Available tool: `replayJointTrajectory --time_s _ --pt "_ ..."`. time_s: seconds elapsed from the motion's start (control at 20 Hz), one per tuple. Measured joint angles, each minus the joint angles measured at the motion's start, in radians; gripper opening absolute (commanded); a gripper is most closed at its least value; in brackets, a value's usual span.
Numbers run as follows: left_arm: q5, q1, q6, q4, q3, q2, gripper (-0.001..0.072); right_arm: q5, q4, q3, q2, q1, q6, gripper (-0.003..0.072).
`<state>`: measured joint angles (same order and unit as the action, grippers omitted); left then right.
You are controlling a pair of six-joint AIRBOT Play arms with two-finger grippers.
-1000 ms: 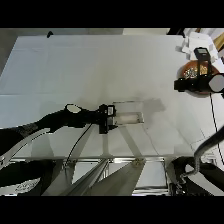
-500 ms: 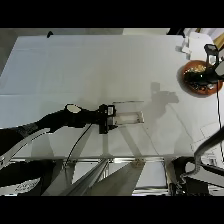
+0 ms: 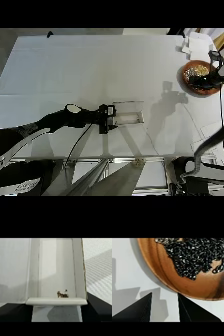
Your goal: Fold the box and place the chain.
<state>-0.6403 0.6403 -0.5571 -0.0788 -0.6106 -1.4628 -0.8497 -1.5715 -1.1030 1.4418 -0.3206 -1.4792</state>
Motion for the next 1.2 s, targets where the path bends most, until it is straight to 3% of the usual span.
replayJointTrajectory --time_s 0.65,1.2 --pt "0.0 0.0 0.0 0.0 0.0 0.0 0.0135 0.116 -0.006 -0.035 0.101 -0.026 0.004 0.0326" --pt "0.0 0.0 0.0 0.0 0.0 0.0 0.0135 0.128 -0.016 -0.066 0.166 -0.026 -0.014 0.027"
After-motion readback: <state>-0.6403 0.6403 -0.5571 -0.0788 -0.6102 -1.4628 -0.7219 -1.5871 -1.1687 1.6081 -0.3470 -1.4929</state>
